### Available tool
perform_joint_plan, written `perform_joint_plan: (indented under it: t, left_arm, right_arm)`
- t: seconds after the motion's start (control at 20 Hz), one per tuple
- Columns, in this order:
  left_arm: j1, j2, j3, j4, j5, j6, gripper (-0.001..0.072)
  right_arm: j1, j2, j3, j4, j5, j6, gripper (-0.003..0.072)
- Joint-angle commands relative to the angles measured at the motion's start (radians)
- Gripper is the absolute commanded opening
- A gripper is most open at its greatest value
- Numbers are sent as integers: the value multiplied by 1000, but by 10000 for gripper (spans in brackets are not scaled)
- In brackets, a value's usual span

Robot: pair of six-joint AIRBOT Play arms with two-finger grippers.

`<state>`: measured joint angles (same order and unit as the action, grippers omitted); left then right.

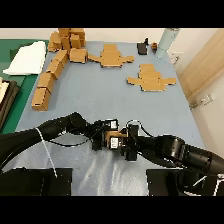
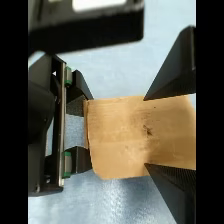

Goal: Fold the box.

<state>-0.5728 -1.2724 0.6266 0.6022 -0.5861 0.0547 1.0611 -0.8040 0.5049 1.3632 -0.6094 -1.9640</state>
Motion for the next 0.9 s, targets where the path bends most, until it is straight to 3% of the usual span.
perform_joint_plan:
  t: [0.0,0.4,0.85]
  left_arm:
    - [0,1,0,0,0,0,467]
    - [0,1,0,0,0,0,467]
    - [0,1,0,0,0,0,467]
  right_arm:
    - [6,1,-43,-60,114,-2,601]
    - [6,-1,-118,-66,253,-2,579]
    - [6,-10,-132,-142,249,-2,581]
